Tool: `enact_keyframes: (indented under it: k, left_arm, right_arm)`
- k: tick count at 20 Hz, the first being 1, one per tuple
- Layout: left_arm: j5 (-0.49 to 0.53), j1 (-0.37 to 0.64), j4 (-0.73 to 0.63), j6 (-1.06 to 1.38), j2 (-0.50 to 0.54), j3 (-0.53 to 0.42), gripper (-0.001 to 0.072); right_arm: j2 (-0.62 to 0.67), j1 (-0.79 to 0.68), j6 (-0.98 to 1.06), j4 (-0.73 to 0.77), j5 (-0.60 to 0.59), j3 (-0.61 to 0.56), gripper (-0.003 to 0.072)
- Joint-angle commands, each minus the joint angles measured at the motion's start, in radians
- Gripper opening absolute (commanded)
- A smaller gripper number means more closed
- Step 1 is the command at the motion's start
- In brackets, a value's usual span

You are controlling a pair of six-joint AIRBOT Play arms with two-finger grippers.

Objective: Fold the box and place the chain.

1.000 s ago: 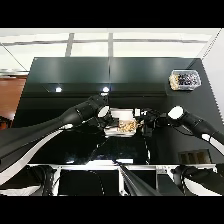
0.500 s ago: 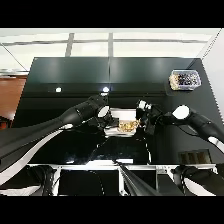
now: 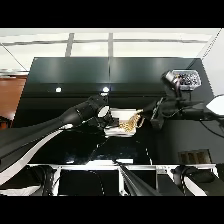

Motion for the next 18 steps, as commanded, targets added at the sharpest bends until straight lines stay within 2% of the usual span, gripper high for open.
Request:
enact_keyframes:
  k: [1,3,5,9,12,13,14,15,18]
  left_arm:
    - [0.0,0.0,0.0,0.0,0.0,0.0,0.0031]
    - [0.0,0.0,0.0,0.0,0.0,0.0,0.003]
    - [0.0,0.0,0.0,0.0,0.0,0.0,0.0031]
    - [0.0,0.0,0.001,0.0,0.0,0.0,0.0031]
    - [0.0,0.0,0.0,0.0,0.0,0.0,0.0031]
    - [0.0,0.0,0.0,0.0,0.0,0.0,0.0031]
    - [0.0,0.0,0.0,0.0,0.0,0.0,0.0031]
    - [0.0,0.0,0.0,0.0,0.0,0.0,0.0031]
    - [0.0,0.0,0.0,0.0,0.0,0.0,0.0031]
  right_arm:
    - [0.021,-0.003,0.046,0.29,0.073,0.117,0.0013]
    - [0.021,-0.003,0.098,0.306,0.071,0.18,0.0013]
    - [0.018,0.001,0.163,0.282,0.069,0.189,0.0013]
    - [-0.039,0.094,0.357,0.003,0.046,0.145,0.0014]
    - [-0.096,0.128,0.391,-0.078,0.029,0.09,0.0016]
    - [-0.11,0.128,0.391,-0.079,0.026,0.077,0.0071]
    - [-0.115,0.123,0.391,-0.1,0.023,0.075,0.0337]
    - [-0.113,0.1,0.391,-0.124,0.024,0.076,0.0455]
    - [-0.105,-0.032,0.305,-0.231,0.073,0.074,0.0456]
